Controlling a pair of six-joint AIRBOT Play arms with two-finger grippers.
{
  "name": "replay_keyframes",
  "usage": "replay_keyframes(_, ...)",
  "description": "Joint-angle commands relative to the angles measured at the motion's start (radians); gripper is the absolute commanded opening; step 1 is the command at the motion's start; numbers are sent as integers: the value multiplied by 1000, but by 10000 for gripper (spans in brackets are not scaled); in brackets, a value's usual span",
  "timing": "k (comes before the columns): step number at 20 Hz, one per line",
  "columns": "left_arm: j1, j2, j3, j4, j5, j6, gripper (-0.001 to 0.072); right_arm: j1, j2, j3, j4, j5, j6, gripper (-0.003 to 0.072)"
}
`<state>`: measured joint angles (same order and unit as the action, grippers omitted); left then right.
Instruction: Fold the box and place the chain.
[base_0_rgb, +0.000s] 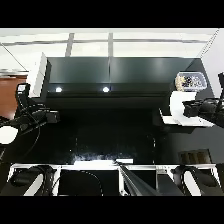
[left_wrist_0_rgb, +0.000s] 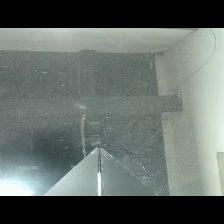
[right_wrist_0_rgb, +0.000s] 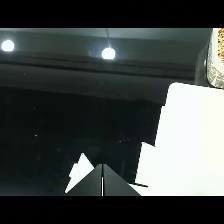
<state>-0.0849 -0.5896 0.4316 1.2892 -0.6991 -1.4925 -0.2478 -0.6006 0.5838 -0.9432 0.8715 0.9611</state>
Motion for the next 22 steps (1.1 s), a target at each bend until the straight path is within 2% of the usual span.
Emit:
replay_keyframes(1,0,1,0,0,0,0,30,0,0,0,0,0,0,10)
replay_keyframes(17,0,0,0,0,0,0,30,0,0,0,3,-5,0,10)
replay_keyframes(18,-1,0,0,0,16,0,30,0,0,0,11,-8,0,10)
replay_keyframes(20,0,0,0,0,118,0,30,0,0,0,11,-10,0,9)
replay_keyframes(22,0,0,-1,0,198,0,30,0,-1,-1,26,-78,0,10)
